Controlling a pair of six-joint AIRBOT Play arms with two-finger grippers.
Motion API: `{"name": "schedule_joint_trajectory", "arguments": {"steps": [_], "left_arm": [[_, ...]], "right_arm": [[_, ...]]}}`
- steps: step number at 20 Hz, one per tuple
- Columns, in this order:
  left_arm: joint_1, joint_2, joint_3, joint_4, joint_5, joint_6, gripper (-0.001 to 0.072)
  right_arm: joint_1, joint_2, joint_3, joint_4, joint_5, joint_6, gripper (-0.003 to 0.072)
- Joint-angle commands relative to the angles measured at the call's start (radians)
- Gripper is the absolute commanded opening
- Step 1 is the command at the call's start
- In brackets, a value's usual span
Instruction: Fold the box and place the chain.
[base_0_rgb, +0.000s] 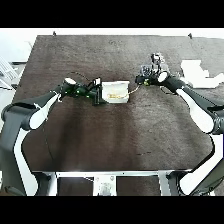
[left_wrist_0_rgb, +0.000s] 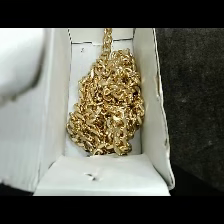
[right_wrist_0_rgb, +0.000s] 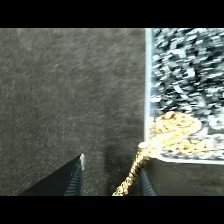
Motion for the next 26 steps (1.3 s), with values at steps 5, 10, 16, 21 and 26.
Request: {"name": "schedule_joint_trajectory", "arguments": {"steps": [5, 10, 16, 21, 26], "left_arm": [[0.000, 0.000, 0.001, 0.000, 0.000, 0.000, 0.0351], [0.000, 0.000, 0.001, 0.000, 0.000, 0.000, 0.0351], [0.000, 0.000, 0.001, 0.000, 0.000, 0.000, 0.0351], [0.000, 0.000, 0.001, 0.000, 0.000, 0.000, 0.0351], [0.000, 0.000, 0.001, 0.000, 0.000, 0.000, 0.0351]], "right_arm": [[-0.003, -0.005, 0.018, 0.031, -0.012, -0.153, 0.0002], [0.003, 0.249, 0.013, -0.024, 0.050, -0.150, 0.0001], [0.110, 0.638, 0.013, -0.340, 0.065, 0.041, 0.0001], [0.265, 0.758, 0.013, -0.435, 0.072, 0.058, 0.0001], [0.355, 0.761, 0.006, -0.434, 0.142, 0.060, 0.0001]]}}
